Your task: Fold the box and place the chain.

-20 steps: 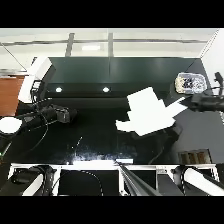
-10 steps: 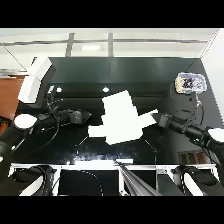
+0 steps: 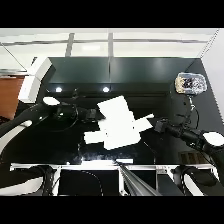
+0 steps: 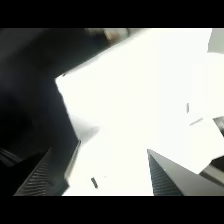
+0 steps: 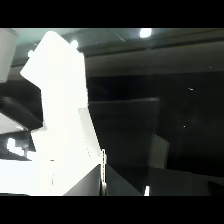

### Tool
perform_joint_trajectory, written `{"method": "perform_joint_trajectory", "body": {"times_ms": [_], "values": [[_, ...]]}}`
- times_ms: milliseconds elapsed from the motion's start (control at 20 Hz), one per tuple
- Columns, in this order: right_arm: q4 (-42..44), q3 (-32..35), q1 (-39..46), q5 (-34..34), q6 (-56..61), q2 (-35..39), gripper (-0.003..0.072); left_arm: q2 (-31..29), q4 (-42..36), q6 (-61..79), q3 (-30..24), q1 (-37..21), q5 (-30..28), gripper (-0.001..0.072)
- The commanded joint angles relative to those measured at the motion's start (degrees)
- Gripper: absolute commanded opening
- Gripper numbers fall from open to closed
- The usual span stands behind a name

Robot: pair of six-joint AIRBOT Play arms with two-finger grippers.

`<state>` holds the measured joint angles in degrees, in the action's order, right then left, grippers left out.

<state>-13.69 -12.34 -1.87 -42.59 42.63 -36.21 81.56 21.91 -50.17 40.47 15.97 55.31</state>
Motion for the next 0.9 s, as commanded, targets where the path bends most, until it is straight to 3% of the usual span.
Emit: {"method": "perform_joint_trajectory", "body": {"times_ms": [0,100,200,300,450,500,550,600,700,750,800,850], "values": [[-0.1,0.1,-0.2,-0.9,0.0,0.1,0.0011,9.1,-6.0,5.1,3.5,0.0,9.0,0.0711],[-0.1,0.1,-0.2,-1.1,0.0,0.1,0.0011,12.6,-7.6,8.3,4.9,0.2,12.7,0.0709],[-0.1,0.1,-0.2,-1.1,0.0,0.1,0.0011,15.2,-11.1,16.6,6.4,0.2,20.5,0.0684],[-0.1,0.1,-0.2,-1.2,0.0,0.1,0.0011,15.9,-7.4,20.8,8.4,0.2,25.0,0.0642],[-0.1,0.1,-0.2,-1.2,0.0,0.1,0.0011,15.9,3.5,21.6,11.3,0.2,25.9,0.0383],[-0.1,0.1,-0.2,-1.1,0.0,0.1,0.0011,15.9,5.1,21.6,11.7,0.2,26.0,0.0346],[-0.1,0.1,-0.2,-1.1,0.0,0.1,0.0011,15.9,5.8,22.2,11.8,0.2,25.9,0.026],[-0.3,0.1,-0.2,-1.2,0.0,0.1,0.0011,15.9,5.7,24.7,11.9,0.2,26.0,0.004],[-2.1,0.1,-0.2,-2.3,0.3,0.1,0.0013,15.9,5.3,26.3,12.0,0.2,25.7,0.0024],[-4.4,0.1,-0.2,-2.6,1.6,0.1,0.007,15.8,4.8,26.3,12.0,0.1,25.5,0.0024],[-7.5,0.1,0.0,-2.5,4.3,0.1,0.0449,15.7,4.7,26.4,12.0,0.1,25.5,0.0023],[-10.4,-0.2,0.6,-2.6,6.1,0.1,0.0655,15.2,4.7,26.4,12.0,0.1,25.2,0.0022]]}}
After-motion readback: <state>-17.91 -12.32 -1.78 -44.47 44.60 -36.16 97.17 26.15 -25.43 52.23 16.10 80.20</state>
